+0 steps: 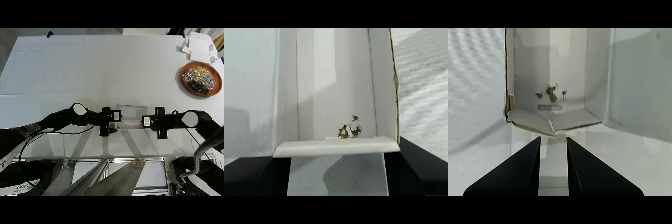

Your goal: Fold the box and place the chain.

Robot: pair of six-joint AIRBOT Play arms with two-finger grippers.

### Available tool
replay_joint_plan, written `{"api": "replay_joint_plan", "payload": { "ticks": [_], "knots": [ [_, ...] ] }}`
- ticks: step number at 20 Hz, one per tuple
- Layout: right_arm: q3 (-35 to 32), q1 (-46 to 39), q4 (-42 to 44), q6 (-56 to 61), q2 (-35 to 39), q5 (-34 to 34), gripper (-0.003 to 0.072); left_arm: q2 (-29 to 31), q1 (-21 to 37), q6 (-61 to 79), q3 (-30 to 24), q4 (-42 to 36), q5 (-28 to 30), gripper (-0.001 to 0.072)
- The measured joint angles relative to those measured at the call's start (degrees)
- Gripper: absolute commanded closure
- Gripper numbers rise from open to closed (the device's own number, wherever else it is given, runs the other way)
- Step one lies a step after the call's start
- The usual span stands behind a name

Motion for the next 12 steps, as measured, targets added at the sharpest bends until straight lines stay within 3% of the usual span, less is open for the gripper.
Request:
{"api": "replay_joint_plan", "payload": {
  "ticks": [2, 4, 12],
  "knots": [
    [0.00, 0.09, 1.60, -2.32, -1.25, -0.81, 0.0541, 0.00, 0.00, 0.00, 0.00, 0.00, 0.00, 0.0435],
    [0.00, 0.13, 3.91, -4.31, -1.88, -1.20, 0.0607, 0.00, 0.00, -0.02, 0.00, 0.00, 0.00, 0.0435],
    [-0.02, 0.13, 12.74, -8.85, -2.67, -2.47, 0.0609, 0.00, 0.02, -0.04, 0.00, 0.00, 0.00, 0.0435]
  ]
}}
